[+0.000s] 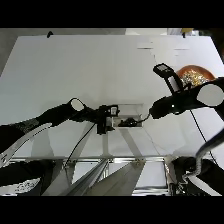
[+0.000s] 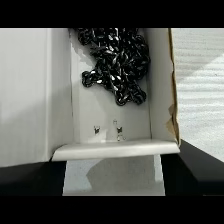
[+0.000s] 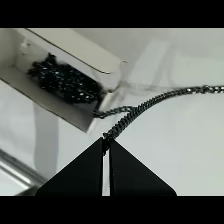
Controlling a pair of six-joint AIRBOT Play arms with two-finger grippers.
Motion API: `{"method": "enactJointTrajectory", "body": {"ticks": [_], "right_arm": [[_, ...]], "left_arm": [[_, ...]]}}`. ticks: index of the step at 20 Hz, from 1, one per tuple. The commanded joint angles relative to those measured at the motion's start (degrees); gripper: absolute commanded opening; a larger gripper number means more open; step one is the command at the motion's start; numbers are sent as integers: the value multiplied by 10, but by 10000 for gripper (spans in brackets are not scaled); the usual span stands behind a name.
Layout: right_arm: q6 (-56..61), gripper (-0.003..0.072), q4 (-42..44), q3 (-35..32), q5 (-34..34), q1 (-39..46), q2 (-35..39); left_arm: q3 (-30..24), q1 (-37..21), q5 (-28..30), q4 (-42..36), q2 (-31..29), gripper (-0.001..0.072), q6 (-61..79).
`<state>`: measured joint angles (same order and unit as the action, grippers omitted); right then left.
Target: Fold the box and place the chain.
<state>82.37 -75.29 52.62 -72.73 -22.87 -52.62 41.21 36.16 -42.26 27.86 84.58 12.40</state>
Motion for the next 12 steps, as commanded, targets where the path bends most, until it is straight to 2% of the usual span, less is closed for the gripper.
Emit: {"method": "enactJointTrajectory", "body": {"ticks": [1,8,12], "right_arm": [[-30,18,56,1,1,-2,3],[-64,18,119,1,28,-2,3],[-103,18,197,1,29,-2,3]], "left_arm": [[0,0,0,0,0,209,0],[0,0,0,0,0,209,0],[0,0,0,0,0,209,0]]}}
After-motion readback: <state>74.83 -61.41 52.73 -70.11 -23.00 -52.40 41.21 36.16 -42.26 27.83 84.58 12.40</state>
